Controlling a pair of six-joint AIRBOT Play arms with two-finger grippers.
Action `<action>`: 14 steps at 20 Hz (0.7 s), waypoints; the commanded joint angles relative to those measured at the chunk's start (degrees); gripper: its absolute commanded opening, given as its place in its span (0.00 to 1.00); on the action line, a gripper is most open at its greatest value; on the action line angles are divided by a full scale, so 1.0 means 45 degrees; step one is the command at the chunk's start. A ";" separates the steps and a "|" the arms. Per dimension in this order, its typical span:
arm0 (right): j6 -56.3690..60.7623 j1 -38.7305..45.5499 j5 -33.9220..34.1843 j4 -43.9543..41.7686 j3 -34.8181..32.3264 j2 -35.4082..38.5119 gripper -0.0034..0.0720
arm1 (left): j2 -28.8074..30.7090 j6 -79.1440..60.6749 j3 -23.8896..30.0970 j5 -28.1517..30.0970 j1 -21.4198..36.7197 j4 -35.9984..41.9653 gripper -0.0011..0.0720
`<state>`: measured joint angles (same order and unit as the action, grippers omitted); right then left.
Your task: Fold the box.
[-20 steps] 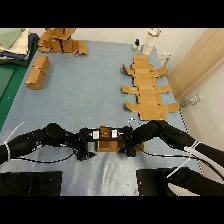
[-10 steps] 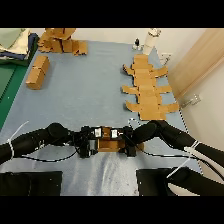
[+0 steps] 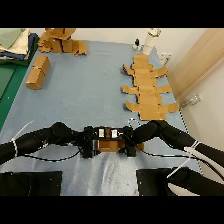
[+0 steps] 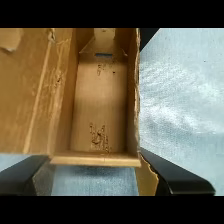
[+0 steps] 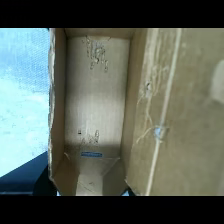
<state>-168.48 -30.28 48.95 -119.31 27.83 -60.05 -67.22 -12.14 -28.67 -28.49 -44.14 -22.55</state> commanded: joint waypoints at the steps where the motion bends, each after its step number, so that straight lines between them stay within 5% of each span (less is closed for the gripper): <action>1: 0.0005 -0.0010 0.0000 -0.0005 0.0000 0.0005 0.71 | -0.0078 -0.0005 -0.0039 -0.0015 -0.0117 0.0248 0.97; 10: 0.0005 -0.0010 0.0000 0.0000 0.0000 0.0005 0.71 | -0.0384 -0.0019 -0.0039 -0.0019 -0.0117 0.0248 0.97; 11: 0.0005 -0.0010 0.0000 0.0000 0.0000 0.0005 0.71 | -0.0384 -0.0019 -0.0039 -0.0019 -0.0117 0.0248 0.91; 12: 0.0005 -0.0010 0.0000 -0.0005 0.0000 0.0005 0.71 | -0.0384 -0.0112 -0.0044 -0.0024 -0.0117 0.0253 0.71; 14: 0.0005 -0.0010 0.0000 0.0000 0.0000 0.0005 0.71 | -0.0384 -0.0117 -0.0044 -0.0019 -0.0117 0.0253 0.72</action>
<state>-168.48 -30.28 48.97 -119.28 27.83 -60.05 -68.86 -12.27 -28.82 -28.49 -44.66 -21.43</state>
